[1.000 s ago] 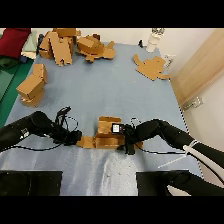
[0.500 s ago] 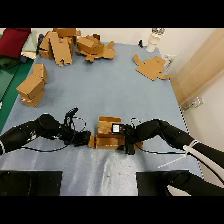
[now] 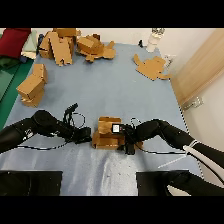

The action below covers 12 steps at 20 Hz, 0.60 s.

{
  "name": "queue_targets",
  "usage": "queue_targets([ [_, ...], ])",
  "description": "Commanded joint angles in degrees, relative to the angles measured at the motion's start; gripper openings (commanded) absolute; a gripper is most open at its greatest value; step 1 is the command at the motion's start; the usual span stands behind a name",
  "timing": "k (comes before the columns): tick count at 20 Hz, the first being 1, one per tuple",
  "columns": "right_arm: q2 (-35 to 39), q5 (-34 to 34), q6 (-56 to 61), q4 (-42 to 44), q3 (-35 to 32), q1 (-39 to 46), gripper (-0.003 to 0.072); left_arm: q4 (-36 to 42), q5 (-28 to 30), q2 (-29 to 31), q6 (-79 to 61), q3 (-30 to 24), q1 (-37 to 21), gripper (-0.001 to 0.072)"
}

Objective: Fold the box.

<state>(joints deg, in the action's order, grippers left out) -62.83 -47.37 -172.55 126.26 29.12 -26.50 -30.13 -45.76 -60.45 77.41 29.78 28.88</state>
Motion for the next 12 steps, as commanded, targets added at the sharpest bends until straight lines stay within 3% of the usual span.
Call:
queue_targets([
  [1, 0.0, -0.6, 0.0, 0.0, 0.0, 0.0, 0.0520, 0.0, -2.5, 0.2, -0.1, 0.5, -1.1, 0.0016],
  [3, 0.0, -0.8, 0.0, 0.0, 0.0, 0.0, 0.0520, -0.3, -3.7, 0.2, -0.1, 1.5, -1.1, 0.0016],
  [4, 0.0, -0.8, 0.0, 0.0, 0.0, 0.0, 0.0520, -0.7, -4.1, 0.2, -0.1, 2.0, -1.1, 0.0062],
  [5, 0.0, -0.8, 0.0, 0.0, 0.0, 0.0, 0.0520, -1.0, -4.3, 0.2, 0.0, 2.5, -1.1, 0.0269],
  [6, 0.0, -0.7, 0.0, 0.0, 0.0, 0.0, 0.0520, -1.0, -4.4, 0.2, 0.0, 2.8, -1.1, 0.0302],
  [11, 0.0, -1.0, 0.0, 0.0, 0.0, 0.0, 0.0520, -0.9, -4.3, 0.2, -0.1, 3.0, -1.1, 0.0312],
  [12, 0.0, -1.0, 0.0, 0.0, 0.0, 0.0, 0.0520, -0.9, -3.8, 0.2, -0.1, 3.0, -1.1, 0.0443],
])
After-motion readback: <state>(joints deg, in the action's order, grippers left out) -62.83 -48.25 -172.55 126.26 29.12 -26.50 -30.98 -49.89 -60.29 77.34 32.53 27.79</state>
